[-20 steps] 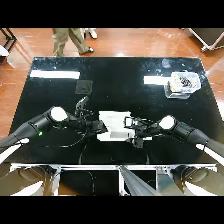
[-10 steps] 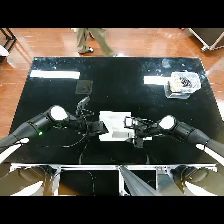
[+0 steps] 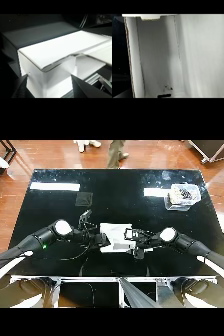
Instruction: Fold the box and place the chain.
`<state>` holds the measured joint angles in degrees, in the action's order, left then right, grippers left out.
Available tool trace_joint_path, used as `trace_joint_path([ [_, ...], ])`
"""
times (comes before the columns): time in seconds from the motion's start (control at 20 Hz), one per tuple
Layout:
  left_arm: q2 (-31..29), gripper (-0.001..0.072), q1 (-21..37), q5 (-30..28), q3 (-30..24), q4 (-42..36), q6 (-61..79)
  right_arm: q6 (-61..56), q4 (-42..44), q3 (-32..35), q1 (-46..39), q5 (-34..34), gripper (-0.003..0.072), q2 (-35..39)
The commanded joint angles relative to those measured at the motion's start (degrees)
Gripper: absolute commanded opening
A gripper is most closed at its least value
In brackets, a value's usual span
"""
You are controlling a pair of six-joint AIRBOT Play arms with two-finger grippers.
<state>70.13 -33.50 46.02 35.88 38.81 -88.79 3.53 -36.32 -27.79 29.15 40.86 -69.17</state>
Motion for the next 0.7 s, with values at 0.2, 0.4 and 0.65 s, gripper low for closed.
trace_joint_path([
  [0.2, 0.37, 0.0630, -0.48, -3.85, -0.04, 3.89, -3.76, -0.11, 0.26, 0.04, 0.02, 0.04, 0.0331, -0.04],
  [0.4, 0.39, 0.0630, -0.48, -3.82, -0.04, 4.26, -4.33, -0.11, 0.26, 0.04, 0.02, 0.04, 0.0331, -0.04],
  [0.65, 0.79, 0.0630, -0.57, -3.82, -0.04, 4.61, -4.46, -0.11, 0.26, 0.04, 0.02, 0.04, 0.0331, -0.04],
])
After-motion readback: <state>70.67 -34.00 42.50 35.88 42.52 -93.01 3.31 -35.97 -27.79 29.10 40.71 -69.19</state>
